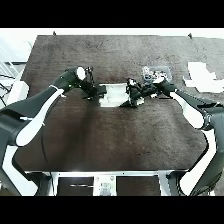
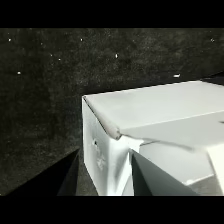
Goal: Fold the box and place the chain.
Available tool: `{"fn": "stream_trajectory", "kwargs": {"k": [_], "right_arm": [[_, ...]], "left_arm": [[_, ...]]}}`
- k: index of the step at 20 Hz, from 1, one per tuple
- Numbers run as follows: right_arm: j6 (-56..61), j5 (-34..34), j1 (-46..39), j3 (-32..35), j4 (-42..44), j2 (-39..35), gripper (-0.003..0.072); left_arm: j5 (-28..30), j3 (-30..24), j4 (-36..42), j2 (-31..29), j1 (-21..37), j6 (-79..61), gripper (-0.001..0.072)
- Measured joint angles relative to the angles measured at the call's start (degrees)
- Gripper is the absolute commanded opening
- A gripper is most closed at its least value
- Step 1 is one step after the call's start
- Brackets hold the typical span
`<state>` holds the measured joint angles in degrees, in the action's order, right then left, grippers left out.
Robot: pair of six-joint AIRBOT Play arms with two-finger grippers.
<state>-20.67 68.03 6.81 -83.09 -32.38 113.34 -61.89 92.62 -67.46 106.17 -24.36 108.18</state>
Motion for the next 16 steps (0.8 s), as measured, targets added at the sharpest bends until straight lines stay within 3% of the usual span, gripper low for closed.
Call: {"fn": "stream_trajectory", "kwargs": {"k": [16], "right_arm": [[0.0,0.0,0.0,0.0,0.0,0.0,0.0587]], "left_arm": [[-14.3,18.0,-11.9,9.8,-3.9,7.1,0.0366]]}}
